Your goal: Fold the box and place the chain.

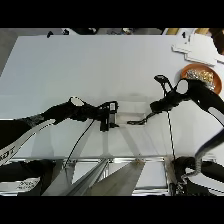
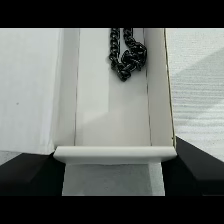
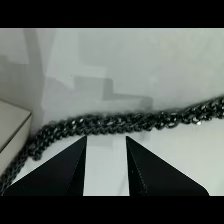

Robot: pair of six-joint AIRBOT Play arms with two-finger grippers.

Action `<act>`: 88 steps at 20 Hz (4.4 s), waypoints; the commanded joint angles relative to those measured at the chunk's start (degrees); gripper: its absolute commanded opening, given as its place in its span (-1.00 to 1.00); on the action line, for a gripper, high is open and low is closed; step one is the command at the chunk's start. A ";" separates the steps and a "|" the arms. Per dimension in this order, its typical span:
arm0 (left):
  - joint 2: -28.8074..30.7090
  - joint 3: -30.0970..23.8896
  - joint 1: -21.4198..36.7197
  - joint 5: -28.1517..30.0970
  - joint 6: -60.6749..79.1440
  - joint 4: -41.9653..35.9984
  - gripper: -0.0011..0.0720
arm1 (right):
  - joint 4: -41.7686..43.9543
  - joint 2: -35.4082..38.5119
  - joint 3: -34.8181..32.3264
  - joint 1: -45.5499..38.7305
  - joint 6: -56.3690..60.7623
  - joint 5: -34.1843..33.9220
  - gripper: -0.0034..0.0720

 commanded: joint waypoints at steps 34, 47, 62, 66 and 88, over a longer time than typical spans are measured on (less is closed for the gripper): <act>0.00 0.02 0.00 0.00 0.02 0.02 -0.74 | 10.25 24.50 0.07 10.47 -1.64 0.55 -0.87; 0.00 0.02 0.00 0.00 0.02 0.02 -0.74 | 15.10 16.83 0.00 28.61 0.76 -12.33 -0.87; 0.00 0.02 0.02 0.00 0.02 0.02 -0.74 | 6.32 18.75 5.90 8.87 1.62 -6.38 -0.47; 0.00 0.02 0.00 0.00 0.02 0.02 -0.74 | 1.22 13.70 5.88 -2.12 1.99 -3.39 -0.47; 0.00 0.02 0.00 0.02 0.02 0.02 -0.74 | -4.87 -5.75 5.88 0.55 5.05 -2.67 -0.18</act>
